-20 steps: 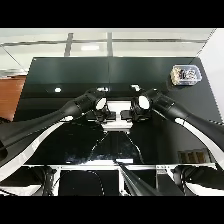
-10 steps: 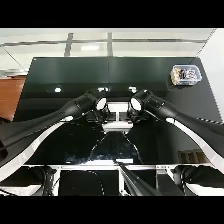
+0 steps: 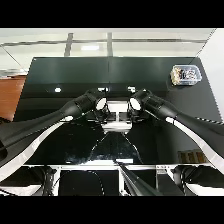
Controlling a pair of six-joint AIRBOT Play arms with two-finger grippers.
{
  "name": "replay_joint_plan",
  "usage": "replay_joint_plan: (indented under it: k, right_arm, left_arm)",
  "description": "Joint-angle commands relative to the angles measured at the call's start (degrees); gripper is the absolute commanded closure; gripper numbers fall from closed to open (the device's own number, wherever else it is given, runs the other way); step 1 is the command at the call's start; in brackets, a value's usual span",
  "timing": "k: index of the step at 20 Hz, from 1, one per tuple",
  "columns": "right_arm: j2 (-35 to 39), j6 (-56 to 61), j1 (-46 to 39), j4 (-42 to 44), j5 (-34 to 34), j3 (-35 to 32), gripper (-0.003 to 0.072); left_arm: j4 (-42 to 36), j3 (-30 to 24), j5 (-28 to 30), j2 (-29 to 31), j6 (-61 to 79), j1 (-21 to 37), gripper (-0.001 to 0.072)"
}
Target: Fold the box and place the chain.
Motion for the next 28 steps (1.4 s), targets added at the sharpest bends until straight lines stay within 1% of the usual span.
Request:
replay_joint_plan:
  k: [1, 4, 5, 6, 7, 10, 12, 14, 15, 16, 18, 19, 20, 21, 22, 23, 24, 26, 27, 28]
  right_arm:
    - [0.0, -0.7, 0.0, 0.3, -0.3, 0.4, 0.0676]
    - [0.0, -0.8, -0.1, 1.3, -0.5, 0.4, 0.0675]
    - [0.0, -0.8, -0.1, 1.3, -0.4, 0.4, 0.0657]
    - [0.2, -1.0, -0.1, 1.3, 0.0, 0.5, 0.0474]
    - [0.2, -1.5, -0.3, 1.2, 0.9, 0.8, 0.0401]
    - [3.3, -7.2, -2.2, 0.7, 4.7, 2.1, 0.0401]
    - [8.0, -11.0, -5.0, 0.3, 6.2, 2.4, 0.0401]
    - [14.1, -14.5, -9.7, -0.6, 5.9, 2.4, 0.0402]
    - [16.7, -15.8, -12.7, -2.4, 4.6, 2.4, 0.0402]
    - [18.7, -16.9, -16.0, -6.4, 2.4, 2.4, 0.0402]
    - [19.5, -16.9, -22.8, -16.0, -4.0, 2.4, 0.0401]
    - [18.8, -16.8, -26.4, -18.5, -8.5, 2.1, 0.0398]
    - [17.4, -16.8, -29.9, -18.3, -12.7, 2.0, 0.0224]
    - [15.0, -16.8, -33.4, -17.2, -16.7, 2.0, -0.0034]
    - [12.4, -16.8, -36.2, -15.4, -19.8, 2.1, -0.0034]
    - [8.7, -16.7, -38.9, -11.7, -21.5, 3.3, -0.0034]
    - [4.9, -15.8, -41.2, -7.3, -21.7, 5.8, -0.0034]
    - [-3.8, -13.3, -45.1, 2.2, -19.8, 14.5, -0.0034]
    - [-8.1, -10.8, -46.5, 5.8, -17.4, 20.0, -0.0034]
    - [-12.8, -7.5, -47.8, 8.8, -13.5, 26.3, -0.0034]
  left_arm:
    - [-0.1, 0.0, 0.2, 0.0, -0.2, 0.0, 0.0683]
    - [-0.1, 0.0, 0.6, 0.0, -0.2, 0.0, 0.0683]
    - [-0.1, 0.0, 0.6, 0.0, -0.2, 0.0, 0.0683]
    - [-0.1, 0.0, 0.6, 0.0, -0.2, 0.0, 0.0683]
    - [-0.1, 0.0, 0.6, 0.0, -0.2, 0.0, 0.0683]
    - [-0.1, 0.0, 0.5, 0.0, -0.2, 0.0, 0.0683]
    - [-0.2, 0.0, 0.6, 0.0, -0.2, 0.0, 0.0683]
    - [-0.1, 0.0, 0.5, 0.0, -0.2, 0.0, 0.0683]
    - [-0.2, 0.0, 0.5, 0.0, -0.2, 0.0, 0.0683]
    - [-0.1, 0.0, 0.5, 0.0, -0.2, 0.0, 0.0683]
    - [-0.2, 0.0, 0.4, 0.0, -0.2, 0.0, 0.0683]
    - [-0.2, 0.0, 0.4, 0.0, -0.2, 0.0, 0.0683]
    - [-0.2, 0.0, 0.4, 0.0, -0.2, 0.0, 0.0683]
    - [-0.2, 0.0, 0.4, 0.0, -0.2, 0.0, 0.0683]
    - [-0.2, 0.0, 0.4, 0.0, -0.2, 0.0, 0.0683]
    - [-0.1, 0.0, 0.4, 0.0, -0.2, 0.0, 0.0683]
    - [-0.1, 0.0, 0.5, 0.0, -0.2, 0.0, 0.0683]
    - [-0.1, 0.0, 0.3, 0.0, -0.2, 0.0, 0.0683]
    - [-0.2, 0.0, 0.3, 0.0, -0.2, 0.0, 0.0683]
    - [-0.2, 0.0, 0.3, 0.0, -0.2, 0.0, 0.0683]
